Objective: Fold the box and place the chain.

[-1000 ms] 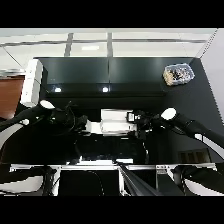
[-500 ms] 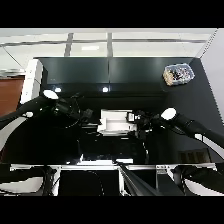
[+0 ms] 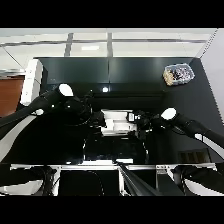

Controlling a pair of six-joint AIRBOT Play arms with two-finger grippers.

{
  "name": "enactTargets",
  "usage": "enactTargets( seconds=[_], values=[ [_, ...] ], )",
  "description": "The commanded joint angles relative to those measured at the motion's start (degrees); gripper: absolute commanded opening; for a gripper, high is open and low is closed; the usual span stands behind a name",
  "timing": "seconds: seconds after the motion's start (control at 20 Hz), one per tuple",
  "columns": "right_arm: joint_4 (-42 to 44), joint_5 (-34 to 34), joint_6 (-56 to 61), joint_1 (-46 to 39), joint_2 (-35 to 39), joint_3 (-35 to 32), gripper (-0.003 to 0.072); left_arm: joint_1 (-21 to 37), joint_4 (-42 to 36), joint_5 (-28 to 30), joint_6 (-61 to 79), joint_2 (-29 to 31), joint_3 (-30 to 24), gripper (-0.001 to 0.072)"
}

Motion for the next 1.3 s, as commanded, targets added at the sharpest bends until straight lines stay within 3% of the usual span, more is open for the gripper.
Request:
enactTargets(
  seconds=[0.0, 0.8, 1.1, 1.25],
  values=[
    [0.00, 0.00, -0.07, 0.07, -0.04, 0.04, 0.0163, -3.72, 9.27, 2.27, -10.71, 0.00, 2.58, 0.0399],
    [0.00, 0.00, -0.07, 0.07, -0.04, 0.04, 0.0162, -18.95, 36.59, 8.41, -46.82, -0.63, 5.20, 0.0397],
    [0.00, 0.00, -0.07, 0.07, -0.04, 0.04, 0.0163, -21.62, 38.53, 9.44, -55.78, -1.51, 5.35, 0.0394],
    [0.00, -0.02, -0.07, 0.07, -0.04, 0.04, 0.0162, -21.62, 38.56, 9.53, -55.91, -1.84, 5.35, 0.0245]
  ],
)
